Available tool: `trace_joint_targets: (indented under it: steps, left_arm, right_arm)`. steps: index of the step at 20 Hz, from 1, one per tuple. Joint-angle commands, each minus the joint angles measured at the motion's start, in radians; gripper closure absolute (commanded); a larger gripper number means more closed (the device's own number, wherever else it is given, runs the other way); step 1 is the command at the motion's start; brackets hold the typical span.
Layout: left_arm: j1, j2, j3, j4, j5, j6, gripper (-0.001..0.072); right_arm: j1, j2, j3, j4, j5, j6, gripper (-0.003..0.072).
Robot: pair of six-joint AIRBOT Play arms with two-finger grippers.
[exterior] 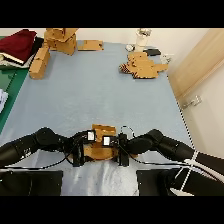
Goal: Fold the box.
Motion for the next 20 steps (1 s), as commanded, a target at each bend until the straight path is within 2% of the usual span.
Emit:
trace_joint_targets:
  steps: [1, 6, 7, 8, 9, 11, 13, 15, 18, 20]
  left_arm:
    - [0.0, -0.006, 0.0, -0.004, 0.002, -0.001, -0.0001]
    - [0.0, -0.006, 0.0, -0.003, 0.003, -0.005, 0.0013]
    - [0.0, -0.006, 0.0, -0.003, 0.003, -0.012, 0.0252]
    - [0.002, -0.003, 0.0, 0.013, 0.003, -0.021, 0.0598]
    - [0.002, 0.005, 0.0, 0.035, 0.005, -0.042, 0.0694]
    - [0.002, 0.038, 0.0, 0.097, 0.01, -0.147, 0.0694]
    - [0.002, 0.105, 0.0, 0.262, -0.002, -0.362, 0.0695]
    - [0.002, 0.206, 0.0, 0.42, -0.008, -0.641, 0.0695]
    - [0.002, 0.394, 0.0, 0.532, -0.008, -0.98, 0.0695]
    - [0.023, 0.489, 0.0, 0.687, -0.028, -1.318, 0.0695]
  right_arm:
    - [0.0, 0.001, 0.0, 0.0, 0.001, 0.0, 0.0088]
    - [0.0, 0.001, 0.0, 0.0, 0.001, 0.0, 0.0087]
    - [0.0, 0.001, 0.0, 0.0, 0.001, 0.0, 0.0088]
    - [0.0, 0.001, 0.0, 0.0, 0.001, 0.0, 0.0087]
    - [0.0, 0.001, 0.0, 0.0, 0.001, 0.0, 0.0087]
    - [0.0, 0.001, 0.0, 0.0, 0.001, 0.0, 0.0087]
    - [0.0, 0.001, 0.0, 0.0, 0.001, 0.0, 0.0087]
    - [0.0, 0.001, 0.0, 0.0, 0.001, 0.0, 0.0087]
    - [0.0, 0.001, 0.0, 0.0, 0.001, 0.0, 0.0087]
    - [0.0, 0.001, 0.0, 0.0, 0.001, 0.0, 0.0088]
